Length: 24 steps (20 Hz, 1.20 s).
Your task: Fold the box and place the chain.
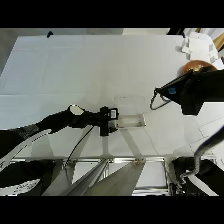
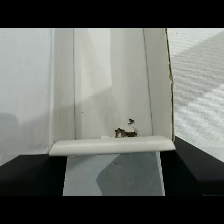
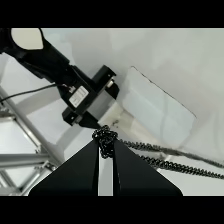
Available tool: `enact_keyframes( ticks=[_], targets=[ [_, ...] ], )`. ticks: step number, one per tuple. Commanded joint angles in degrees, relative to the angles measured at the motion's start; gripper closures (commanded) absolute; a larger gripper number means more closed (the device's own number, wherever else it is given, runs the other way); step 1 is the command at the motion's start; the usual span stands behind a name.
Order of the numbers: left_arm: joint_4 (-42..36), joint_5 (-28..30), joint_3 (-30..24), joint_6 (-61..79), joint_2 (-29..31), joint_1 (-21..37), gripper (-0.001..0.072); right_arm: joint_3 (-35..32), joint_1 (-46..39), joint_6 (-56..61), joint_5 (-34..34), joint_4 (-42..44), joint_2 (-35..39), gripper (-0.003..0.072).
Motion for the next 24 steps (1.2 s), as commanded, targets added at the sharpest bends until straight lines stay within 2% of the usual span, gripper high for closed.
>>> enact_keyframes(
  ticks=[1, 6, 13, 20, 24],
  targets=[
    [0.0, 0.0, 0.0, 0.0, 0.0, 0.0, 0.0459, -0.2, 3.4, 0.2, -3.2, 0.0, -0.1, 0.0678],
    [0.0, 0.0, 0.0, 0.0, 0.0, 0.0, 0.0459, -6.4, 7.2, 0.2, -7.0, -0.2, -1.1, 0.0678],
    [0.0, 0.0, 0.0, 0.0, 0.0, 0.0, 0.0459, -17.9, 7.2, 0.1, -13.1, -0.2, -2.2, 0.0678],
    [0.0, 0.0, 0.0, 0.0, 0.0, 0.0, 0.0459, -32.7, 7.7, 0.0, -26.9, 0.8, -2.3, 0.0679],
    [0.0, 0.0, 0.0, 0.0, 0.0, 0.0, 0.0459, -39.6, 11.6, 0.0, -34.5, 0.9, -3.4, 0.0678]
  ],
)
